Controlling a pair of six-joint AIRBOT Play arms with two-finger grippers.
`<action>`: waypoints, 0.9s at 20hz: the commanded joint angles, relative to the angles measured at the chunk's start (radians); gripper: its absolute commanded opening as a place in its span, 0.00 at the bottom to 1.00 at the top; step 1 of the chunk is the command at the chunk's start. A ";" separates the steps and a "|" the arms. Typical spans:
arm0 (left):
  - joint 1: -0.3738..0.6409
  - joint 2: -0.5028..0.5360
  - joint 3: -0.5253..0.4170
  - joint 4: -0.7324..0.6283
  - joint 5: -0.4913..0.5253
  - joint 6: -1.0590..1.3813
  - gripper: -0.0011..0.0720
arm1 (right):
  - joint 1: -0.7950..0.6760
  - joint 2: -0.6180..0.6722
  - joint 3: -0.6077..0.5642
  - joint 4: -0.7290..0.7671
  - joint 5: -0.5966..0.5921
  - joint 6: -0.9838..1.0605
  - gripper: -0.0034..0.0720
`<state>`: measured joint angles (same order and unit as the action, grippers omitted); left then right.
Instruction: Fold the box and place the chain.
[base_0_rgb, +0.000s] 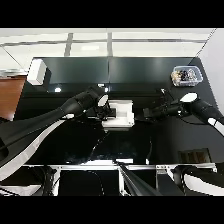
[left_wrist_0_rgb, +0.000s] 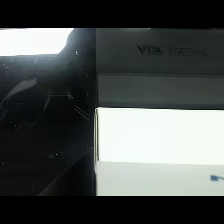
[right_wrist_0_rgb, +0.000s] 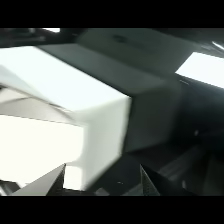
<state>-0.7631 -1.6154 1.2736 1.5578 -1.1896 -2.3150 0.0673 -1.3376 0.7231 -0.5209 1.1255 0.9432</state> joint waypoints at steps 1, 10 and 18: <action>0.001 0.000 0.001 0.000 0.000 0.000 0.05 | 0.023 -0.001 0.046 0.041 0.044 -0.016 0.73; 0.004 0.000 0.001 0.000 0.000 0.000 0.05 | 0.224 -0.001 0.160 -0.217 -0.061 0.331 0.51; 0.004 0.000 0.001 0.001 0.000 0.000 0.05 | 0.415 -0.002 0.238 -0.653 -0.143 0.794 0.51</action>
<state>-0.7597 -1.6154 1.2736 1.5589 -1.1915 -2.3142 0.4168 -1.3388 0.9314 -0.9730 1.0119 1.5219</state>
